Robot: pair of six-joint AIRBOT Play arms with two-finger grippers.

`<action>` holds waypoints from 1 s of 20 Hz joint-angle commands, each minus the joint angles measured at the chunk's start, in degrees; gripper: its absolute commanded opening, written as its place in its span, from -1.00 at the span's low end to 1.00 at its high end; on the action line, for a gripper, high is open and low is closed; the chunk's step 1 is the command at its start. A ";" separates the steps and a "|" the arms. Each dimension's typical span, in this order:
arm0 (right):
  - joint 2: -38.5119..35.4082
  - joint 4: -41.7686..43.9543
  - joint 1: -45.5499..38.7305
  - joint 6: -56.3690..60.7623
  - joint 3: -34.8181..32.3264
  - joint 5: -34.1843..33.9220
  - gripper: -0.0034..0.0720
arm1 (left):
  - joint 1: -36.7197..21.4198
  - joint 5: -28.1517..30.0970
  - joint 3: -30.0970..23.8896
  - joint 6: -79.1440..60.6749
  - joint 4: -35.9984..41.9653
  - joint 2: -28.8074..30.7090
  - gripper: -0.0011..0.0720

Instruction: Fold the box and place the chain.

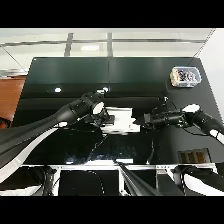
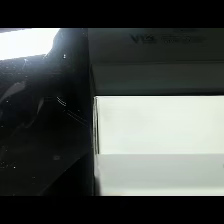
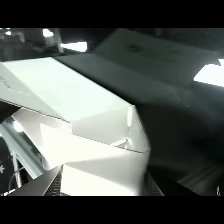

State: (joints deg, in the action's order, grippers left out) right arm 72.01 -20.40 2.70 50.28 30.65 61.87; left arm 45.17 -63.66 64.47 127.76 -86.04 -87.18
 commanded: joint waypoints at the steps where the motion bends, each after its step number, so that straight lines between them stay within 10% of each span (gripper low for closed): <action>1: 0.00 0.96 1.22 -0.17 0.48 0.92 0.60 | 0.00 0.02 0.04 0.00 0.00 0.00 -0.90; 13: 0.00 -10.49 13.07 19.82 8.72 -5.27 0.35 | -0.02 0.04 0.04 0.00 1.46 0.00 -0.90; 20: 0.09 -40.30 23.63 48.54 18.25 -5.84 0.35 | -0.02 0.17 0.04 0.00 1.44 0.00 -0.90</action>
State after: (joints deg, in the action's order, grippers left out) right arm 72.05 -47.18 22.22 85.58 45.39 56.60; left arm 45.15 -63.46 64.47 127.79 -84.71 -87.18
